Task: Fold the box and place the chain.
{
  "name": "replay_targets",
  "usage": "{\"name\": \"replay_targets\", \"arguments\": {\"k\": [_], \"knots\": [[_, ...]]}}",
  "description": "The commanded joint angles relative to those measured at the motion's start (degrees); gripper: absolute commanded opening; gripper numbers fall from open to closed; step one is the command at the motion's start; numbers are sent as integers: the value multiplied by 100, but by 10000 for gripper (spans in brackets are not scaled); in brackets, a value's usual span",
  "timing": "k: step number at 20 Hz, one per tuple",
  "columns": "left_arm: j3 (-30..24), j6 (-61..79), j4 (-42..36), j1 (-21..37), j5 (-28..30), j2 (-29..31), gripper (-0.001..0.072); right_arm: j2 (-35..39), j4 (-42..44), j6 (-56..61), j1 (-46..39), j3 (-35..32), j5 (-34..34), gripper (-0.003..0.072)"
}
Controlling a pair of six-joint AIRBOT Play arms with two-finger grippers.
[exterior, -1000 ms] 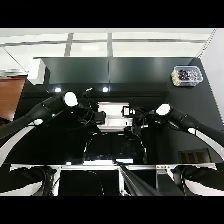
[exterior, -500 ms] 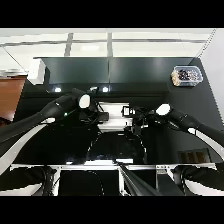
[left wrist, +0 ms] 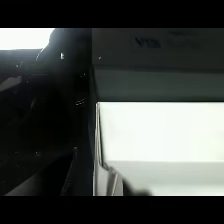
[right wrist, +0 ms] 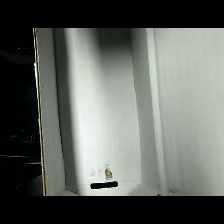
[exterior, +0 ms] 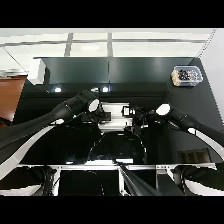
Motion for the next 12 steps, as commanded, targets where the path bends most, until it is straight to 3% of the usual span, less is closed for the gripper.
{"name": "replay_targets", "arguments": {"k": [1, 2, 4, 5, 7, 8, 10, 12], "knots": [[59, -87, 15, -13, 35, -122, 329, -4, 0, -2, 2, 2, 2, 220], [94, -85, 15, -22, 13, -166, 317, -4, 0, -2, 2, 2, 4, 220], [153, -72, 24, -68, 31, -175, 87, -4, 0, 0, 2, 2, 2, 220], [186, -44, 22, -72, 39, -175, 25, -4, 0, 0, 2, 2, 2, 220], [236, -42, 22, -61, 17, -175, 25, -4, 0, -2, 2, 2, 2, 220], [247, -42, 20, -59, -11, -175, 33, -4, 0, 0, 2, 2, 4, 220], [251, -42, 20, -61, -61, -175, 342, -4, 0, 0, 2, 2, 2, 220], [249, -42, 28, -61, -122, -175, 377, -4, 0, 0, 2, 2, 2, 220]]}}
